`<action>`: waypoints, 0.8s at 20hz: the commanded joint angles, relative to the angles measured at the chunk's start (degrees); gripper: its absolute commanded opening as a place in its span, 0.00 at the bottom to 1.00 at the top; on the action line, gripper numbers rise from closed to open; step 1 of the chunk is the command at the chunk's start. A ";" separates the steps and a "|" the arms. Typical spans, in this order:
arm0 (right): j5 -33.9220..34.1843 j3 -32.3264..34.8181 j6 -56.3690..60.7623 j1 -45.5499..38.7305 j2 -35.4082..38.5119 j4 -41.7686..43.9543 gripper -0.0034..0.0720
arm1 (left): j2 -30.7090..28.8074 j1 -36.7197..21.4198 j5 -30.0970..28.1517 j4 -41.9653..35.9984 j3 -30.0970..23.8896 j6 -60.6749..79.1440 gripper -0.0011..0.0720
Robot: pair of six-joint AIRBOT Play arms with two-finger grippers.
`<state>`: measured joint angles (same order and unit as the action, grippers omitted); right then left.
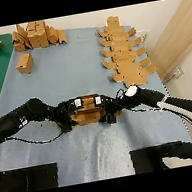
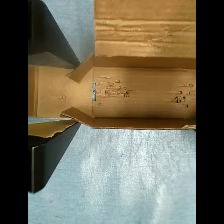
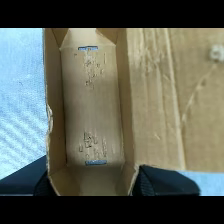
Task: Fold the box.
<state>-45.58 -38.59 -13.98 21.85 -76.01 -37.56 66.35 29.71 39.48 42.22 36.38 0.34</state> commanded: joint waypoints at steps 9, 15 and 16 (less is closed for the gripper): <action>-0.02 -0.02 0.00 0.02 -0.04 0.02 0.82 | -0.02 0.33 -0.76 0.50 -0.02 -1.46 0.39; 0.00 -0.02 0.00 0.02 -0.04 0.02 0.82 | -0.02 1.31 -1.16 1.18 0.11 -1.27 0.16; 0.00 -0.02 0.00 0.02 -0.04 0.02 0.82 | -0.02 2.03 -1.66 1.79 0.11 -1.27 0.16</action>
